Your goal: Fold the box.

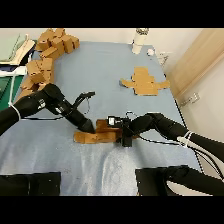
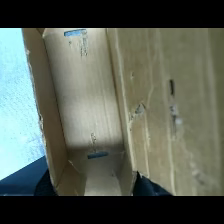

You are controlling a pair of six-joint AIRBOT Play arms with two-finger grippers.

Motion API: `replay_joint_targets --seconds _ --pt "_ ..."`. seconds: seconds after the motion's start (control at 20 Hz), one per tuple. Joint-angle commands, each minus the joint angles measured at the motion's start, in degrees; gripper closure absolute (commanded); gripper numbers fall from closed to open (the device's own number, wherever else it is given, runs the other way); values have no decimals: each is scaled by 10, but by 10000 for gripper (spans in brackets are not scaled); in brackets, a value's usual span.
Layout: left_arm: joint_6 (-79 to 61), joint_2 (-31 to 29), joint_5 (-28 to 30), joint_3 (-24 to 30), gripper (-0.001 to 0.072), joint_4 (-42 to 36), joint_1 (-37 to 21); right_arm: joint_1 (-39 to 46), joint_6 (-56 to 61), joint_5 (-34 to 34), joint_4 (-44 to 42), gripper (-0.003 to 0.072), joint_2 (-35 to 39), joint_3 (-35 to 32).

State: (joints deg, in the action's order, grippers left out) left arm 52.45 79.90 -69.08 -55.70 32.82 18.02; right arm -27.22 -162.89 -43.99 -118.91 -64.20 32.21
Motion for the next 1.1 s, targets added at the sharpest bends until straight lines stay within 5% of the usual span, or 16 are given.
replay_joint_targets --seconds 0.0,0.3,0.7,0.95,1.05 --pt "24 25 92 -3 696 -146 8 0 0 0 0 172 0 0" --pt "31 64 189 -14 697 -118 8 0 0 0 0 171 0 0" --pt "85 98 191 -14 696 -28 -2 0 0 0 0 171 0 0" --pt "50 98 206 -14 696 -53 -3 0 0 0 0 172 0 0" --pt "-45 96 195 -14 697 -148 -16 0 0 0 0 171 0 0"
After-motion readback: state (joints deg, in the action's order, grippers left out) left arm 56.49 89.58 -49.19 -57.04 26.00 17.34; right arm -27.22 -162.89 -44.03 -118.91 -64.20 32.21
